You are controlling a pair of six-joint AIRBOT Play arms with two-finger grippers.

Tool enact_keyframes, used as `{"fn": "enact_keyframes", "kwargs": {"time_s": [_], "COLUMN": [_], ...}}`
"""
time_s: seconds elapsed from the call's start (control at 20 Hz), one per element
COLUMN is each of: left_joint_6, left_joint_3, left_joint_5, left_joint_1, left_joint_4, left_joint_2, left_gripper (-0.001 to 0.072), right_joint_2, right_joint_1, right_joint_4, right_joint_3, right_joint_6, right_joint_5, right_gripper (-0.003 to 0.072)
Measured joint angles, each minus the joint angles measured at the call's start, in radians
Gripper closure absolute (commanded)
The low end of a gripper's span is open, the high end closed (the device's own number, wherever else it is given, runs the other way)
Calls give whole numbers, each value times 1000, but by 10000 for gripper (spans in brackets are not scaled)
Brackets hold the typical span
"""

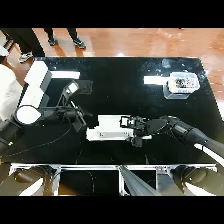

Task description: Fold the box and place the chain.

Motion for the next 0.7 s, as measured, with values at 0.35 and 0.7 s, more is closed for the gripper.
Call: {"fn": "enact_keyframes", "kwargs": {"time_s": [0.35,0.7], "left_joint_6": [222,445], "left_joint_3": [0,0], "left_joint_5": [-118,-111], "left_joint_1": [-4,-98], "left_joint_4": [8,140], "left_joint_2": [-8,-93], "left_gripper": [77,77], "right_joint_2": [0,0], "right_joint_1": [0,0], "right_joint_4": [0,0], "right_joint_3": [0,0], "right_joint_6": [0,0], "right_joint_5": [0,0], "right_gripper": [331,331]}}
